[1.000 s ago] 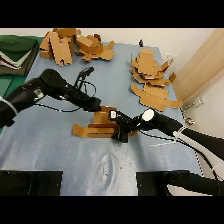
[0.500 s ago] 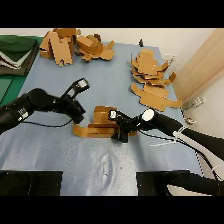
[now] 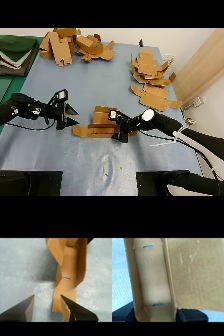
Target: Fold the box.
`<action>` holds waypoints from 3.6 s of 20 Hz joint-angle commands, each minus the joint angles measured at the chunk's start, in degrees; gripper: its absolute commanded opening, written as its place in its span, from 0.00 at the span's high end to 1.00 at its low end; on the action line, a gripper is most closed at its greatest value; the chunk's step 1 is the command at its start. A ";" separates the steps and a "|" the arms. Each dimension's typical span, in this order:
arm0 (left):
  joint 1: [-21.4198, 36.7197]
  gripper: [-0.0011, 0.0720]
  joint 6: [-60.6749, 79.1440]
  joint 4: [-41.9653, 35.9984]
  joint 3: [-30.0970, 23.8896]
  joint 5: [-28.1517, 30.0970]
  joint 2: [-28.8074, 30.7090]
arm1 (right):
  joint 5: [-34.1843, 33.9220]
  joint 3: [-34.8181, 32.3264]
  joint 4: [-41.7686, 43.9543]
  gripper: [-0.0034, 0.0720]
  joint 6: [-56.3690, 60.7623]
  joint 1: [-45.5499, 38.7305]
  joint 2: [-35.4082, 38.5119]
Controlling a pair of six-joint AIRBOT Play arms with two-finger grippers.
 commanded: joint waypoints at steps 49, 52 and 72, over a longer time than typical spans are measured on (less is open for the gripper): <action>-24.61 0.51 -22.67 24.55 -0.28 18.03 2.84 | 0.00 0.04 0.02 0.27 0.02 0.02 0.04; -24.74 0.43 -24.44 24.61 -0.28 17.25 2.86 | 0.00 0.04 0.02 0.27 0.02 0.02 0.04; -27.89 0.44 -24.65 20.65 -0.28 20.55 2.84 | 0.00 0.04 0.02 0.27 0.02 0.02 0.04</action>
